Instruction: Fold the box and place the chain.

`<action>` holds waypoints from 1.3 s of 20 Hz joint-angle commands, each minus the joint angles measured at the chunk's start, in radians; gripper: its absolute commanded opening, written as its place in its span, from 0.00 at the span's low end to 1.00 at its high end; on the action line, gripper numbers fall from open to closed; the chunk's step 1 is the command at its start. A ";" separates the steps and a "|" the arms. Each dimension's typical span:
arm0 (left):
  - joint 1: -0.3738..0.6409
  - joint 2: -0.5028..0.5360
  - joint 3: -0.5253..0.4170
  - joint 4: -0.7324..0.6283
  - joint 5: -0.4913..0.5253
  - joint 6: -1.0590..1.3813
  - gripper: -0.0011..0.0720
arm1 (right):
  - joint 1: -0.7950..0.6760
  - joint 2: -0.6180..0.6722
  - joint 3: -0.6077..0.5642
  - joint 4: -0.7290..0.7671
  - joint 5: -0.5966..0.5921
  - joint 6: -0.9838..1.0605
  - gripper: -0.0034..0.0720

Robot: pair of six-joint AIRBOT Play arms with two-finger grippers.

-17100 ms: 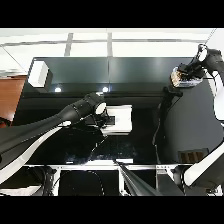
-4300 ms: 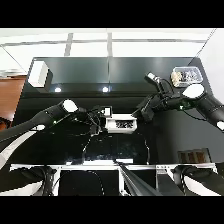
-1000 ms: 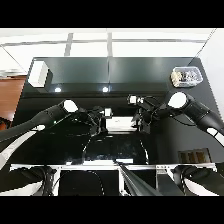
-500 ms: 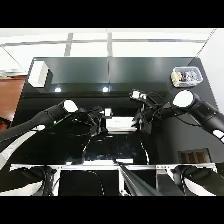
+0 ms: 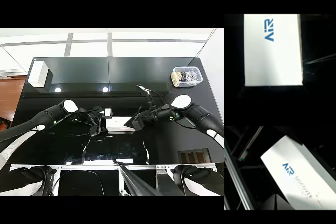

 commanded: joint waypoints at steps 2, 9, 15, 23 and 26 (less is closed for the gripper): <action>0.000 0.000 0.001 0.000 0.000 0.000 0.39 | -0.002 -0.079 -0.013 0.032 -0.048 0.044 0.07; 0.000 0.000 0.001 0.000 0.000 0.000 0.39 | -0.002 -0.122 -0.013 -0.056 -0.084 0.081 0.07; 0.000 0.000 0.001 0.000 0.009 0.000 0.39 | -0.019 -0.097 0.026 -0.041 -0.008 0.080 0.07; 0.003 0.007 0.025 0.018 0.035 -0.112 0.99 | -0.401 0.200 0.149 -0.197 0.187 0.154 0.07; 0.004 0.054 0.044 0.027 -0.014 -0.253 0.99 | -0.525 0.240 0.149 -0.258 0.274 0.167 0.07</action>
